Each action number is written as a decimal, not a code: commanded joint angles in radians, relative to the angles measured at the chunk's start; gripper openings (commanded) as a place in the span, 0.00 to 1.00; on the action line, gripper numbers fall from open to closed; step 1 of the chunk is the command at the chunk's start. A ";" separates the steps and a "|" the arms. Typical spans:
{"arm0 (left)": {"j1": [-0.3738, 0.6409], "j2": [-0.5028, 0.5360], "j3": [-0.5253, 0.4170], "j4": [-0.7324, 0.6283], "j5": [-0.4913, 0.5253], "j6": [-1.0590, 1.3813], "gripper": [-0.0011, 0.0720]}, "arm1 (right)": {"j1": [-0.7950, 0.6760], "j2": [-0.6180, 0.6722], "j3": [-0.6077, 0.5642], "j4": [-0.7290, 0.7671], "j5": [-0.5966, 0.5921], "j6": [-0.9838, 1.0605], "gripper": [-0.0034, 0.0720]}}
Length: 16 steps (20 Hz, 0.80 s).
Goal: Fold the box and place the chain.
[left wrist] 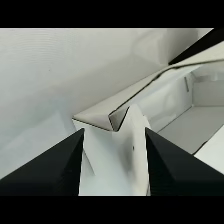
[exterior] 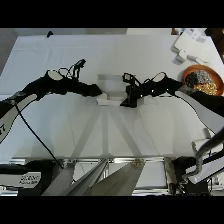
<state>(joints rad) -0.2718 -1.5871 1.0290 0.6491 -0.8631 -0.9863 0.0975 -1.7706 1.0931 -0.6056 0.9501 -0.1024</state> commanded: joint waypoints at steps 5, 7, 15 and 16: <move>-0.073 -0.001 0.045 0.311 -0.005 -0.257 0.56 | 0.001 -0.001 0.000 0.000 0.000 0.000 0.78; -0.073 -0.002 0.060 0.312 -0.014 -0.257 0.37 | 0.001 -0.001 0.000 0.000 0.000 0.000 0.78; -0.106 -0.095 0.249 0.462 -0.205 -0.486 0.40 | 0.001 -0.001 0.000 0.000 0.000 0.000 0.78; -0.122 -0.108 0.273 0.509 -0.232 -0.515 0.40 | 0.001 -0.001 0.000 0.000 0.000 0.000 0.78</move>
<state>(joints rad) -0.3668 -1.6592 1.2377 1.0374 -1.0039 -1.3869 0.0978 -1.7706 1.0931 -0.6056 0.9501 -0.1028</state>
